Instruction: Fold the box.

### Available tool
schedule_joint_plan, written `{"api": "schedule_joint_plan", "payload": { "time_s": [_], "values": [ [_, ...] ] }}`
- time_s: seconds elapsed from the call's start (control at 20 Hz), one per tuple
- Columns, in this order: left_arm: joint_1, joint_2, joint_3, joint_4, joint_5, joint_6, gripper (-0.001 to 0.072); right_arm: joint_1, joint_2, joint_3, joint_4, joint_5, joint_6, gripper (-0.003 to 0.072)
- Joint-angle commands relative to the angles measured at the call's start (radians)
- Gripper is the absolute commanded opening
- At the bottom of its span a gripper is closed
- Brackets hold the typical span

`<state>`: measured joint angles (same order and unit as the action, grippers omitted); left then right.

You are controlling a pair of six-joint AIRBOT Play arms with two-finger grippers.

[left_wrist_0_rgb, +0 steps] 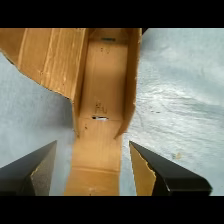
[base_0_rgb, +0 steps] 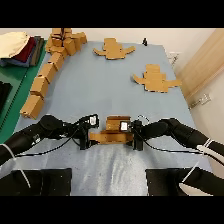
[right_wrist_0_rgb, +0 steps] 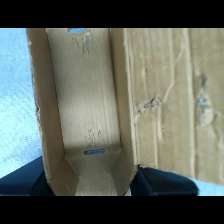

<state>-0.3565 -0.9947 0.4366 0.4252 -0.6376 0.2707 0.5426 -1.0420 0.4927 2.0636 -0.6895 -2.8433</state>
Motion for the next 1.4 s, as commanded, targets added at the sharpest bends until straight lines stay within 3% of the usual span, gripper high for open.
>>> {"api": "schedule_joint_plan", "payload": {
  "time_s": [0.0,0.2,0.25,0.35,0.7,0.8,1.35],
  "values": [
    [-0.023,-0.074,0.014,-0.115,0.036,0.170,0.0693,0.000,0.000,0.000,0.000,0.000,0.000,0.0585],
    [-0.049,-0.104,0.022,-0.111,0.014,0.163,0.0692,0.000,0.000,0.000,0.000,0.000,0.000,0.0585],
    [-0.049,-0.106,0.022,-0.112,0.007,0.160,0.0660,0.000,0.000,0.000,0.000,0.000,0.000,0.0585],
    [-0.050,-0.106,0.023,-0.113,0.009,0.158,0.0368,0.000,0.000,0.000,0.000,0.000,0.000,0.0585],
    [-0.091,-0.153,0.037,-0.189,0.051,0.163,0.0342,0.000,0.000,0.000,0.000,0.000,0.000,0.0585],
    [-0.099,-0.153,0.040,-0.190,0.075,0.164,0.0168,0.000,0.000,0.000,0.000,0.000,0.000,0.0585],
    [-0.099,-0.175,0.040,-0.254,0.079,0.167,0.0168,0.000,0.000,0.000,0.000,0.000,0.000,0.0585]
  ]
}}
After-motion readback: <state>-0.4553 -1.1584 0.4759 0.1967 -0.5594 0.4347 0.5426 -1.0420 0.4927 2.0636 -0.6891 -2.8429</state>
